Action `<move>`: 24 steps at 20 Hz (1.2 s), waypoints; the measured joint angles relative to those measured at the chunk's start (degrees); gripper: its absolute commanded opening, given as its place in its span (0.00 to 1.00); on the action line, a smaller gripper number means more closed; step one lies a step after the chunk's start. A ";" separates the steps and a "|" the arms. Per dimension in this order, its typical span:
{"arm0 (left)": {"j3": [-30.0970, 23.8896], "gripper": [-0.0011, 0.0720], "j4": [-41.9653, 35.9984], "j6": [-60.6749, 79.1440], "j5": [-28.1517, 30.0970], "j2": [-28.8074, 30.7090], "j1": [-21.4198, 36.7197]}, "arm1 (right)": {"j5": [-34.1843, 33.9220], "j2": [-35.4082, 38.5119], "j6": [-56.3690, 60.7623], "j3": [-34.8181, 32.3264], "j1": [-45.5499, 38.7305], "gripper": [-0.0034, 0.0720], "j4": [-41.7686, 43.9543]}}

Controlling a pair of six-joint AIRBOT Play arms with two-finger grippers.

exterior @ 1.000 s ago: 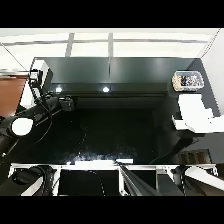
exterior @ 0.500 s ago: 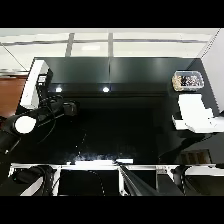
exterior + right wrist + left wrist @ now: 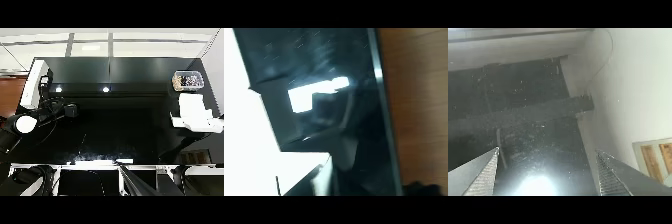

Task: Fold the box and place the chain.

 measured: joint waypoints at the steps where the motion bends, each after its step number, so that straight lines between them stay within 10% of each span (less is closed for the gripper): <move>1: 0.00 0.97 0.11 0.00 -0.02 0.00 0.00 | 1.22 1.16 -0.04 -0.46 -0.92 0.06 1.95; 11: 0.00 0.97 0.31 0.00 -0.46 0.00 0.00 | 3.02 17.94 -0.87 -17.55 0.68 0.06 16.68; 24: 2.29 0.97 -14.49 5.11 -2.86 -8.83 -1.92 | -17.44 35.76 -15.15 -51.78 40.65 0.06 56.92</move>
